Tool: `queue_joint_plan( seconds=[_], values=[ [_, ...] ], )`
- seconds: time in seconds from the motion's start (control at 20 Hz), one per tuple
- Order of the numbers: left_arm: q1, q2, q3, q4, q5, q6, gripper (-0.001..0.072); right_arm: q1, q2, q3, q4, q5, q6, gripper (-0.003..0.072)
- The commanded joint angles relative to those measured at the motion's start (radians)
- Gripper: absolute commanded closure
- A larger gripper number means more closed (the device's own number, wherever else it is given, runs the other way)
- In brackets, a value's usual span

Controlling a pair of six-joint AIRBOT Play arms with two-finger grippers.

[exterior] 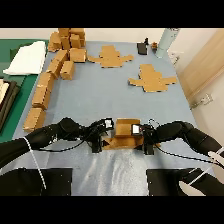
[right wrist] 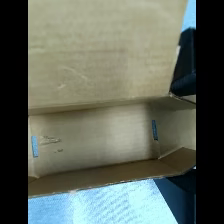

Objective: Fold the box.

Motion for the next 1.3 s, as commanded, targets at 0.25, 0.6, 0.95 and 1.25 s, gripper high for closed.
queue_joint_plan(
  seconds=[0.25,0.6,0.95,1.25],
  values=[
    [0.000,0.001,0.017,0.145,-0.114,-0.121,0.0276,0.000,-0.001,0.000,0.000,0.000,0.000,0.0184],
    [-0.053,-0.002,0.065,0.003,-0.035,-0.118,0.0277,0.000,-0.001,0.000,0.000,0.000,0.000,0.0183],
    [-0.090,-0.060,0.083,-0.074,-0.018,-0.105,0.0425,0.000,-0.001,0.000,0.000,0.000,0.000,0.0184],
    [-0.121,-0.077,0.101,-0.143,0.047,-0.043,0.0424,0.000,-0.001,0.000,0.000,0.000,0.000,0.0183]
  ],
)
